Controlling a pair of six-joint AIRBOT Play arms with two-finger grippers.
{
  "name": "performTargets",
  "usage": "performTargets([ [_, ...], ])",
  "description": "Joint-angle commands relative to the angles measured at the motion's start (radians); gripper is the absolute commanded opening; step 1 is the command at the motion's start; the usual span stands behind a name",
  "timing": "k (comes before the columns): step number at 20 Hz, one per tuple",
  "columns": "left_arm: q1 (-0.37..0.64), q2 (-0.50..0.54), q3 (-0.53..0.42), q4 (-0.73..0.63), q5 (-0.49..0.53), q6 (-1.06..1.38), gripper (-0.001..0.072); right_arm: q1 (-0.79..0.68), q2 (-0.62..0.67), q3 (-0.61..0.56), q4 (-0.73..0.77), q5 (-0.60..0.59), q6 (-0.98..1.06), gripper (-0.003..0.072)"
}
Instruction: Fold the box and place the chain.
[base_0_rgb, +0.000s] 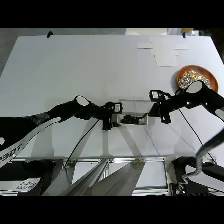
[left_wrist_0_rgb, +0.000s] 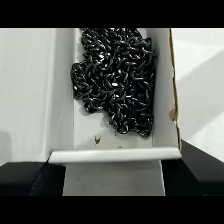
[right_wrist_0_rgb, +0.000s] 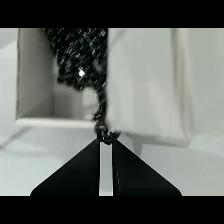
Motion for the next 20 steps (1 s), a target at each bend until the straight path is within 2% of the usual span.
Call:
performTargets([
  [1, 0.001, 0.001, 0.001, 0.001, -0.004, 0.000, 0.0170, 0.000, 0.051, 0.000, -0.209, -0.055, 0.283, 0.0019],
  [3, 0.001, 0.001, 0.001, 0.001, -0.003, 0.000, 0.0170, 0.000, 0.104, 0.000, -0.284, -0.072, 0.476, 0.0018],
  [5, 0.001, 0.001, 0.001, 0.001, -0.004, 0.000, 0.0170, 0.001, 0.167, 0.000, -0.280, -0.071, 0.629, 0.0018],
  [8, 0.001, 0.001, 0.001, 0.001, -0.004, 0.000, 0.0170, 0.001, 0.293, 0.000, -0.101, -0.071, 0.773, 0.0018],
  [11, 0.001, 0.001, 0.001, 0.001, -0.004, 0.000, 0.0170, 0.001, 0.399, 0.000, 0.203, -0.067, 0.791, 0.0018],
  [13, 0.001, 0.001, 0.001, 0.001, -0.004, 0.000, 0.0170, 0.019, 0.436, 0.000, 0.351, -0.069, 0.791, 0.0018],
  [16, 0.001, 0.001, 0.001, 0.001, -0.003, 0.000, 0.0170, 0.097, 0.450, 0.000, 0.450, -0.068, 0.791, 0.0018],
  [20, 0.001, 0.001, 0.001, 0.001, -0.003, 0.000, 0.0170, 0.237, 0.449, 0.000, 0.451, -0.134, 0.792, 0.0018],
])
